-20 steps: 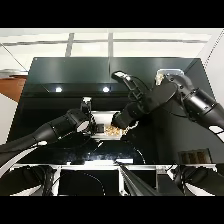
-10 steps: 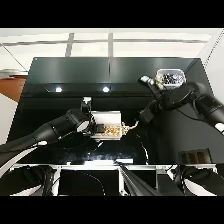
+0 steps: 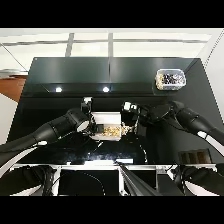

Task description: Fold the box and place the chain.

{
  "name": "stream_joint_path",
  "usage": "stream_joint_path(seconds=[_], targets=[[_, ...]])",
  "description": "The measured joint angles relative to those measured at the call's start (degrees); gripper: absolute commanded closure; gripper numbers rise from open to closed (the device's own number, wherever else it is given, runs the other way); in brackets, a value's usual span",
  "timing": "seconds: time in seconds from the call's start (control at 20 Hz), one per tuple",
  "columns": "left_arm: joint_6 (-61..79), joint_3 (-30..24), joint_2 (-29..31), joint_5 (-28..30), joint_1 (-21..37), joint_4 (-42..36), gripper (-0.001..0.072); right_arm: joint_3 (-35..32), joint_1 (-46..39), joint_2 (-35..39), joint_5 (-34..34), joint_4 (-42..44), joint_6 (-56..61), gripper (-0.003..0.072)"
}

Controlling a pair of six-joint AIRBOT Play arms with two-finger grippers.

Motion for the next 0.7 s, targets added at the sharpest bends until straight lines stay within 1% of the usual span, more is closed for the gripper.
stream_joint_path(seconds=[0.15,0.3,0.5,0.7], targets=[[-0.02,0.0,0.0,-0.09,0.0,0.0,0.0677,-0.24,1.57,-1.77,0.72,2.45,-6.19,-0.0034],[-0.02,0.0,0.0,-0.11,0.0,0.0,0.0678,-0.35,3.15,-3.04,2.75,3.45,-9.03,-0.0034],[-0.07,0.0,0.0,-0.13,0.0,0.0,0.0677,-0.35,5.81,-4.35,5.77,4.0,-10.45,-0.0034],[-0.09,0.0,0.0,-0.15,0.0,0.0,0.0678,-0.35,7.08,-4.94,8.31,4.09,-9.35,-0.0034]])
